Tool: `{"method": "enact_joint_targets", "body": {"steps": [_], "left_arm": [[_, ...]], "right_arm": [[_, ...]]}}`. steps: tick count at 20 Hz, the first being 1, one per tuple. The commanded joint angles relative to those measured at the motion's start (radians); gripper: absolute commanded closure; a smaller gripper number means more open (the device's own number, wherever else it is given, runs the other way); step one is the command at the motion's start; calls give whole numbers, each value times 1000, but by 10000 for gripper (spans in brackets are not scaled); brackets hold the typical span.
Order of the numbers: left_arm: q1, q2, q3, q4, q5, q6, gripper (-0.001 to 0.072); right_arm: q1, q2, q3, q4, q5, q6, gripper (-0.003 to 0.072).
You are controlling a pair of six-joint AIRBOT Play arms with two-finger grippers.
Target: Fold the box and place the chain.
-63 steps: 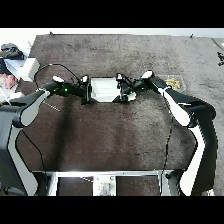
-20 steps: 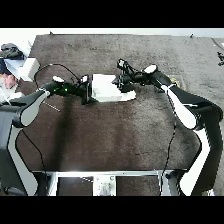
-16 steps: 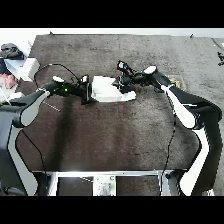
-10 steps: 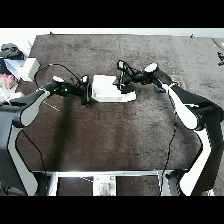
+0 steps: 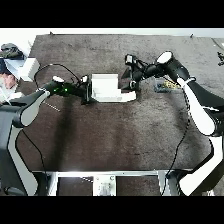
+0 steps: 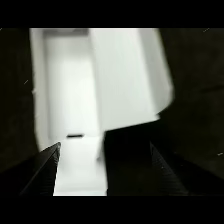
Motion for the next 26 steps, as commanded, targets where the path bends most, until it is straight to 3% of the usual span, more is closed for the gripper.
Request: {"method": "enact_joint_targets", "body": {"steps": [1,10,19,26], "left_arm": [[0,0,0,-1,0,-1,305],[0,0,0,-1,0,-2,304],[0,0,0,-1,0,-2,305],[0,0,0,-1,-2,-2,305]], "right_arm": [[19,6,-47,-129,31,-13,86],[71,-23,-81,-155,-69,35,86],[66,46,-81,-155,-44,105,86],[69,6,-82,-132,-62,101,86]]}}
